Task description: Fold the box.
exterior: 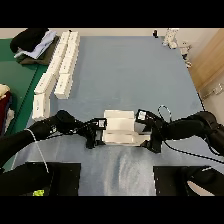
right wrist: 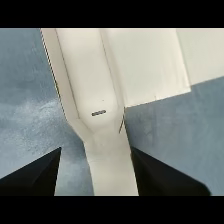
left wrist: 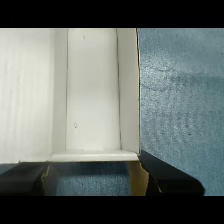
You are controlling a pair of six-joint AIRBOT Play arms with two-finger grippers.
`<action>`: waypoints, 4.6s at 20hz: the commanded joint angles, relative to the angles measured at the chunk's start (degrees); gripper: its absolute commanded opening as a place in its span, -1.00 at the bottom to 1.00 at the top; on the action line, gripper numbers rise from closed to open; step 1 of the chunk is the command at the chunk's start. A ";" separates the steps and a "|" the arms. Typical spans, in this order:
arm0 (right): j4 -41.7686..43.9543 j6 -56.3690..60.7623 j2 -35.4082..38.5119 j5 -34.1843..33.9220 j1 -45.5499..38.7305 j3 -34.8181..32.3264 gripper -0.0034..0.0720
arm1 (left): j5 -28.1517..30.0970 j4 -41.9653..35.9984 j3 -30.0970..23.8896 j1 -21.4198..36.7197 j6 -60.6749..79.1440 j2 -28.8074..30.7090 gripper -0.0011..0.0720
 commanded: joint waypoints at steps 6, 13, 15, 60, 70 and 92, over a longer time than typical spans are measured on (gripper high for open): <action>3.08 -15.21 -8.44 6.25 0.02 -0.70 0.99 | 0.00 0.00 0.02 0.00 0.00 -0.02 0.16; 9.60 -22.62 -10.62 9.18 0.07 -0.68 0.43 | 0.00 0.00 0.02 0.00 -0.02 -0.02 0.16; 10.62 -22.60 -10.75 8.02 0.09 -0.68 0.43 | 0.00 0.00 0.02 0.00 0.00 -0.02 0.16; 13.94 -19.82 -14.91 12.70 2.86 -0.66 0.82 | 0.00 0.02 0.02 0.00 0.00 -0.02 0.16; -5.46 21.68 -10.19 2.51 2.84 3.48 -0.89 | 0.00 0.02 0.02 0.00 -0.02 -0.02 0.16; 21.53 44.52 -10.38 -11.98 -32.85 -7.91 -0.90 | 0.00 0.00 0.02 0.00 0.00 -0.02 0.16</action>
